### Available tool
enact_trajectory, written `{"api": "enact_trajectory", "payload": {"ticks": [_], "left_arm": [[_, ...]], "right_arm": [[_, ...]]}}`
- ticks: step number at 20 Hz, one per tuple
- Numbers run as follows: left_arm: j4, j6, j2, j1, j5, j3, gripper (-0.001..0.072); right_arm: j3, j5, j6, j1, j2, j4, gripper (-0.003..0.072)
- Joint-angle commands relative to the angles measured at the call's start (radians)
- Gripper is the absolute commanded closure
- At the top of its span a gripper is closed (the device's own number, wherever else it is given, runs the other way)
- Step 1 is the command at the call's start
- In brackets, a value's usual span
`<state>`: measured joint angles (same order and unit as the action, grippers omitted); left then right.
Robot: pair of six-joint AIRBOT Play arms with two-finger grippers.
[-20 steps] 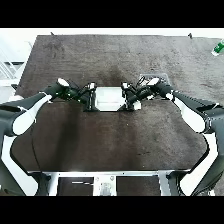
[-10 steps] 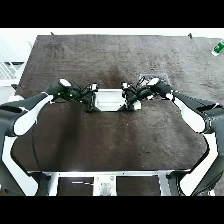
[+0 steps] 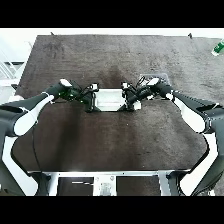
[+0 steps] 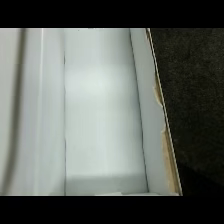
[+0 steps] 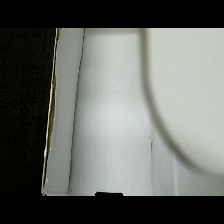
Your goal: Fold the box and place the chain.
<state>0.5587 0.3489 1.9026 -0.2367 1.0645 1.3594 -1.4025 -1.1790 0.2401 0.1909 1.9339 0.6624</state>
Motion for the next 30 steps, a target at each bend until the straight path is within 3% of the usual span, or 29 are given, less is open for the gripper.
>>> {"api": "enact_trajectory", "payload": {"ticks": [1, 18, 20, 30], "left_arm": [[0.011, -0.005, 0.0, 0.0, -0.001, 0.003, -0.0002], [0.031, -0.027, 0.001, 0.013, 0.011, 0.008, 0.001], [0.036, -0.025, 0.001, 0.014, 0.02, 0.008, 0.0245], [0.036, -0.027, 0.001, 0.014, 0.019, 0.008, 0.0244]], "right_arm": [[0.0, 0.0, 0.0, 0.0, 0.0, -0.001, 0.0252], [0.0, 0.0, 0.0, 0.0, 0.0, 0.0, 0.0252], [0.0, 0.0, 0.0, 0.0, 0.0, -0.001, 0.0252], [0.0, 0.0, 0.0, 0.0, 0.0, 0.0, 0.0252]]}}
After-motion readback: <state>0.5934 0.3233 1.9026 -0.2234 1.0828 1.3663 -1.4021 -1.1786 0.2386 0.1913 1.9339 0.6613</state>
